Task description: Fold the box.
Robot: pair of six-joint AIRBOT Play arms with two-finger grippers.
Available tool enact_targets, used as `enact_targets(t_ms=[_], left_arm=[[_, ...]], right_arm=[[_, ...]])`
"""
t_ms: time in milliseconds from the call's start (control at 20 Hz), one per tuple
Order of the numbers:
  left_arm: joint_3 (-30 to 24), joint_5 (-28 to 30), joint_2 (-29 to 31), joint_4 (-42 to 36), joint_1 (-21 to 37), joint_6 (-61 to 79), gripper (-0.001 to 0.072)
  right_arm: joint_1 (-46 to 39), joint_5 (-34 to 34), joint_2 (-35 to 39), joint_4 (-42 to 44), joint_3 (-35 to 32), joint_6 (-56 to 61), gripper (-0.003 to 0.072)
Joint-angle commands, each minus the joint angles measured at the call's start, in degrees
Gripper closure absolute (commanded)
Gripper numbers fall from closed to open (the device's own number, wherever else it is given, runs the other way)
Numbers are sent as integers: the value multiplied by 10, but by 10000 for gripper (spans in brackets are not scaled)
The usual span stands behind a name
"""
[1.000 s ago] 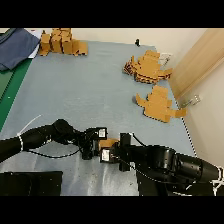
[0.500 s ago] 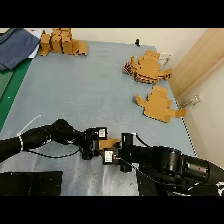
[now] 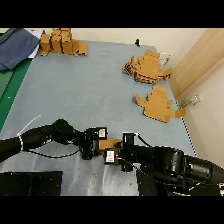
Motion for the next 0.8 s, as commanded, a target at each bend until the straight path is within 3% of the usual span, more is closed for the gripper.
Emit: enact_targets(t_ms=[0,200,750], left_arm=[[0,0,0,0,0,0,283],[0,0,0,0,0,0,284],[0,0,0,0,0,0,283]], right_arm=[[2,0,1,4,0,0,531],[11,-2,0,31,0,0,586],[11,-5,-17,52,-7,0,593]])
